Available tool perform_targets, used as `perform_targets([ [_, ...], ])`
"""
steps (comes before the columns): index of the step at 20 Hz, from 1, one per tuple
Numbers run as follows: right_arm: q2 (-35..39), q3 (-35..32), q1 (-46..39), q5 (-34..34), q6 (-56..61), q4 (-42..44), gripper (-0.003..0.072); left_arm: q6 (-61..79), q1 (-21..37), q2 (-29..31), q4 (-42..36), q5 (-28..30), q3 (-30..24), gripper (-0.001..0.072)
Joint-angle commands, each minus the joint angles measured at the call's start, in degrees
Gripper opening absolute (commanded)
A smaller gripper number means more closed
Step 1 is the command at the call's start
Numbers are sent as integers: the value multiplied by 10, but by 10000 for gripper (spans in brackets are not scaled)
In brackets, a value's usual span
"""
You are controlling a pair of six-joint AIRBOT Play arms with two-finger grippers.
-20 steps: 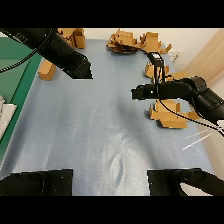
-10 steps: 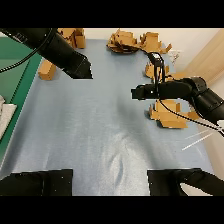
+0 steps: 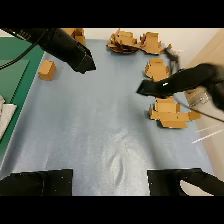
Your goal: Fold the box.
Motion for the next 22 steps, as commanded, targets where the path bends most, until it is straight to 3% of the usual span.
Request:
perform_targets([
  [1,10,83,-164,-221,-15,-4,703,7,0,0,-7,53,0,13],
  [3,10,111,-288,-294,-85,-24,692,6,0,0,-11,97,0,13],
  [5,10,116,-376,-301,-123,-79,650,9,0,0,-12,105,0,13],
  [6,9,116,-407,-290,-150,-98,427,9,0,0,-4,105,0,12],
  [7,5,116,-427,-272,-173,-107,337,10,0,0,2,105,0,13],
  [9,-13,116,-452,-256,-200,-108,374,10,0,0,18,104,0,13],
  [11,-48,116,-460,-245,-213,-103,458,15,1,-1,43,105,0,13],
  [18,-212,116,-461,-183,-248,-71,457,14,1,-2,121,119,0,13],
  [22,-272,116,-461,-148,-305,-29,458,11,1,-7,127,118,0,13],
])
